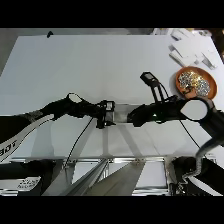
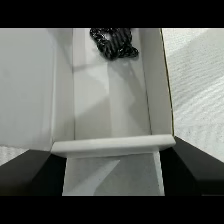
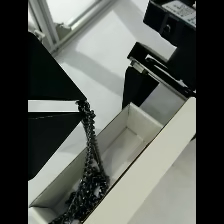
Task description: Fold the box and place the chain.
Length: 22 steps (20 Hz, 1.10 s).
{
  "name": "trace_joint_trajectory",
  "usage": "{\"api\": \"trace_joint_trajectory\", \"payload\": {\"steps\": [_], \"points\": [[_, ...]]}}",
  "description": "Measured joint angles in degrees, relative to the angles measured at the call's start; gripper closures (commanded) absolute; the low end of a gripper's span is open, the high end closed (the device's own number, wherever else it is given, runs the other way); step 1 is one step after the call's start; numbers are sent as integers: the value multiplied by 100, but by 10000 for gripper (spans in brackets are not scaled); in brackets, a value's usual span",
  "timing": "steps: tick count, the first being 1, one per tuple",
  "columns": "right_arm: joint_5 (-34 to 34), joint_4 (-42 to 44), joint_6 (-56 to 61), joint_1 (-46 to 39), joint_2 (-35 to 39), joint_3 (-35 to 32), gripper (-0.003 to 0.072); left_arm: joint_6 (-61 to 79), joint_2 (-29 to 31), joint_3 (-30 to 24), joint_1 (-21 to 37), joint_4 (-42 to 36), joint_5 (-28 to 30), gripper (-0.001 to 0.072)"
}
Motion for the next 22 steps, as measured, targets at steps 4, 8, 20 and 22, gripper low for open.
{"api": "trace_joint_trajectory", "payload": {"steps": [4,8,20,22], "points": [[-245,-225,-79,177,-249,-26,481,-2,0,0,0,-2,-2,506],[-74,-413,-105,92,-111,275,487,-2,0,0,0,-2,-2,506],[570,-1897,389,-2118,-332,1001,548,-2,0,0,0,-2,0,507],[551,-2061,435,-2245,-741,981,347,-2,0,0,0,-2,0,506]]}}
